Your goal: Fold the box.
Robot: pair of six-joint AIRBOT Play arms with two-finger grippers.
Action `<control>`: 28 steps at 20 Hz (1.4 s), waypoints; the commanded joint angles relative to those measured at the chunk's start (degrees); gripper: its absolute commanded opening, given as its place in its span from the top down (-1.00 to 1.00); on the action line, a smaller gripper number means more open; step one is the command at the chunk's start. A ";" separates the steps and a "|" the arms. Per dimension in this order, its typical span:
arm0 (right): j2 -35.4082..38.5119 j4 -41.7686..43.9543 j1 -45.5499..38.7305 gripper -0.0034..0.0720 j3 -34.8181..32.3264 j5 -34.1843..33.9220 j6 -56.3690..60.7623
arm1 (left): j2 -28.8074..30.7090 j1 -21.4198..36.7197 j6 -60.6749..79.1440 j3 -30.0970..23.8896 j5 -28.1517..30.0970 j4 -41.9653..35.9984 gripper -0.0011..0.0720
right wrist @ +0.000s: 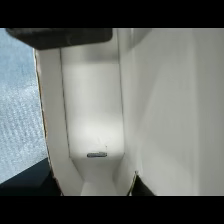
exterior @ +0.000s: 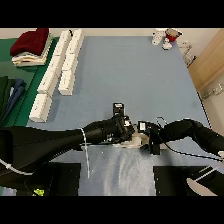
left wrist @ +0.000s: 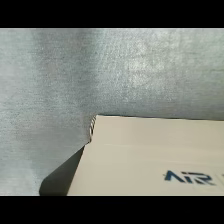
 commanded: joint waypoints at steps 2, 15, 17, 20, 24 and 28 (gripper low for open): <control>0.04 0.02 0.02 -0.55 0.02 0.00 0.02 | -0.02 -0.02 0.31 0.02 0.20 0.11 0.94; 0.04 0.02 0.02 -0.55 0.02 0.00 0.02 | 1.84 -0.02 1.51 3.45 -6.64 -0.09 -0.10; 0.04 0.02 0.02 -0.55 0.02 0.00 0.02 | 4.11 -0.02 4.02 5.57 -11.10 0.11 -0.10; 0.04 0.02 0.02 -0.55 0.02 0.00 0.02 | 8.22 -0.02 7.06 6.58 -16.41 0.04 -0.10; 0.04 0.02 0.02 -0.55 0.02 0.00 0.02 | 12.13 -0.02 12.39 6.58 -20.85 -1.27 0.94; 0.04 0.02 0.02 -0.55 0.02 0.00 0.02 | 13.33 -0.02 21.44 6.58 -19.67 -1.62 0.94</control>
